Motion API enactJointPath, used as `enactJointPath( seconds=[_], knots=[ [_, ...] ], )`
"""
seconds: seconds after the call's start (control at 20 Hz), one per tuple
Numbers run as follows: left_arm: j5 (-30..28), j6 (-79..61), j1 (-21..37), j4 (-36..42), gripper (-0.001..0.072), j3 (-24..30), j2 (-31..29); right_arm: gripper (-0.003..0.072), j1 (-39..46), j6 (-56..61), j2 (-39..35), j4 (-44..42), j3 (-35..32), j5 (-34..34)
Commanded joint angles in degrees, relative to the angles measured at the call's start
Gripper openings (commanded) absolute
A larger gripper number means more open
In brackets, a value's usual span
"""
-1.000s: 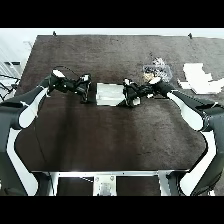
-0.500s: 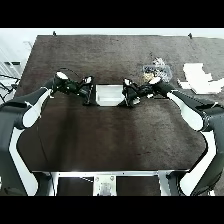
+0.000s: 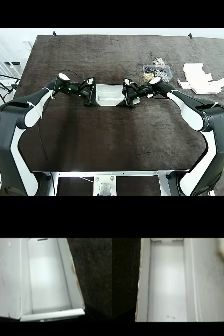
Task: Fold the box and place the chain.
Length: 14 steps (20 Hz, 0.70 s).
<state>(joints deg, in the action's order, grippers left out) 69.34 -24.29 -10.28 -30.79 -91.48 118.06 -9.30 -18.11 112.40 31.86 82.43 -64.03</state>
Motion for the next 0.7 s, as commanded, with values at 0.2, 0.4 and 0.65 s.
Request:
enactJointPath(
  seconds=[0.2,0.4,0.65],
  knots=[
    [-1.36,0.02,-0.02,1.14,0.0719,0.0,0.17,0.0579,-0.02,0.02,0.04,0.07,-0.02,-0.11],
    [-1.42,0.28,-0.02,1.11,0.0719,0.22,0.26,0.0579,-0.02,0.0,0.04,0.07,-0.02,-0.11],
    [-1.46,1.4,-0.02,1.11,0.0719,0.55,0.28,0.0579,-0.04,0.02,0.04,0.07,-0.02,-0.11]
  ],
)
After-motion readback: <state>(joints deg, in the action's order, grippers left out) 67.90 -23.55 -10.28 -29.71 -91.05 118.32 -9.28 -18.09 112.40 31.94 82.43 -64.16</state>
